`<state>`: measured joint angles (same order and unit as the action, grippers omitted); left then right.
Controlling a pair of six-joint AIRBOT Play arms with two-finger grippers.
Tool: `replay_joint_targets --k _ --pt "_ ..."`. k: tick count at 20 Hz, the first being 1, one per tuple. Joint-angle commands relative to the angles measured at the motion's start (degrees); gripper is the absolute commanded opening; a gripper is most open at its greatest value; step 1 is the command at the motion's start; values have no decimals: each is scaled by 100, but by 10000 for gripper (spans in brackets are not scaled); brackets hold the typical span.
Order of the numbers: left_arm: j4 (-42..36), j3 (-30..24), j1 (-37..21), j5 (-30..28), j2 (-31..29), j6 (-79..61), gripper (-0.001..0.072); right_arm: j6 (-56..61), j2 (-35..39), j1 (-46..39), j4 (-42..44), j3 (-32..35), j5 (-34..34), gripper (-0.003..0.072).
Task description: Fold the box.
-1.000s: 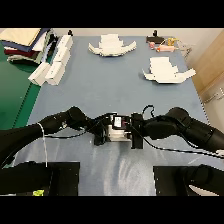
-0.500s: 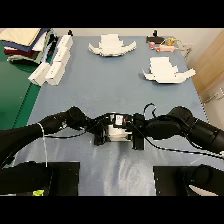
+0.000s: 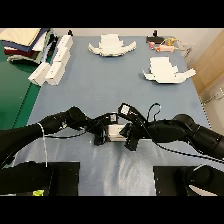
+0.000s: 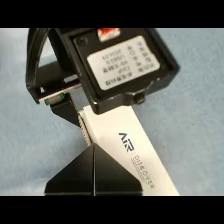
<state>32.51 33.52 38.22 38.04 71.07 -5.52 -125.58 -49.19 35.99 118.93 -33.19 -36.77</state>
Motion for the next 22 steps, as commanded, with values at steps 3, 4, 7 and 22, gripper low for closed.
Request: replay_joint_targets --k 3,4,7,22 --pt "2 0 2 0 0 -4 522 662 649 4 520 990 1550 3" --pt "2 0 2 0 0 -4 523 793 761 9 520 1152 1794 3" --pt "2 0 2 2 0 -4 522 876 815 13 520 1432 2017 3" --pt "2 0 2 0 0 -4 522 1161 769 20 645 2251 2380 3"
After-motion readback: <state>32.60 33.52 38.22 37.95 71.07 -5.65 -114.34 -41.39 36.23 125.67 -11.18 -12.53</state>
